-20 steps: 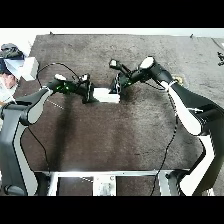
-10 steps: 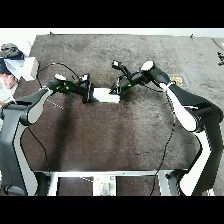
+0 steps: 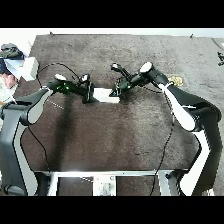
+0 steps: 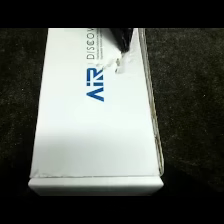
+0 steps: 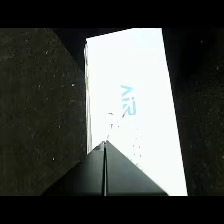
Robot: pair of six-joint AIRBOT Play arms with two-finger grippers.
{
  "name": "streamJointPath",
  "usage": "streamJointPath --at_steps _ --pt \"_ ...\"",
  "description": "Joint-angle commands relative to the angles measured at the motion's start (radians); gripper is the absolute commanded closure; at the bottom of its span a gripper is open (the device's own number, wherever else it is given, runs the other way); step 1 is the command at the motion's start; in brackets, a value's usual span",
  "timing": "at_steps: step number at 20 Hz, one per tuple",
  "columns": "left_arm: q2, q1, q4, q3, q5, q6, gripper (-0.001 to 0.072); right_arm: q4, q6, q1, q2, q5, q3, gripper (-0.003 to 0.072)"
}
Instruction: Fold the box and place the chain.
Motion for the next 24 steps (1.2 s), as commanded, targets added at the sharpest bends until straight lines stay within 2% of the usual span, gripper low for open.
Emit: streamJointPath --at_steps 1,6,9,11,15,17,19,21,24 --pt "0.000 0.001 0.000 0.000 0.000 -0.001 0.0294 0.098 0.002 -0.001 0.077 0.007 0.002 0.0697" --pt "0.000 0.001 0.000 0.000 0.000 0.000 0.0294 0.134 0.127 -0.003 0.306 0.006 -0.028 0.0698" --pt "0.000 0.001 0.000 0.000 0.000 0.000 0.0294 0.134 0.155 -0.005 0.506 -0.046 -0.181 0.0699" --pt "0.000 0.001 0.000 0.000 0.000 0.000 0.0294 0.131 0.155 -0.005 0.678 -0.197 -0.369 0.0699" --pt "0.000 0.001 0.000 0.000 0.000 0.000 0.0294 0.131 0.154 -0.005 1.096 -0.739 -0.879 0.0697" --pt "0.000 0.001 0.000 0.000 0.000 -0.001 0.0294 0.140 0.155 -0.005 1.290 -0.959 -1.115 0.0697" --pt "0.000 0.001 0.000 0.000 0.000 -0.001 0.0294 0.148 0.156 -0.005 1.455 -1.093 -1.299 0.0697" --pt "0.000 0.001 0.000 0.000 0.000 -0.001 0.0294 0.169 0.155 -0.005 1.587 -1.159 -1.429 0.0697" --pt "0.000 0.001 0.000 0.000 -0.005 -0.005 0.0295 0.168 0.155 -0.005 1.701 -1.177 -1.528 0.0696"
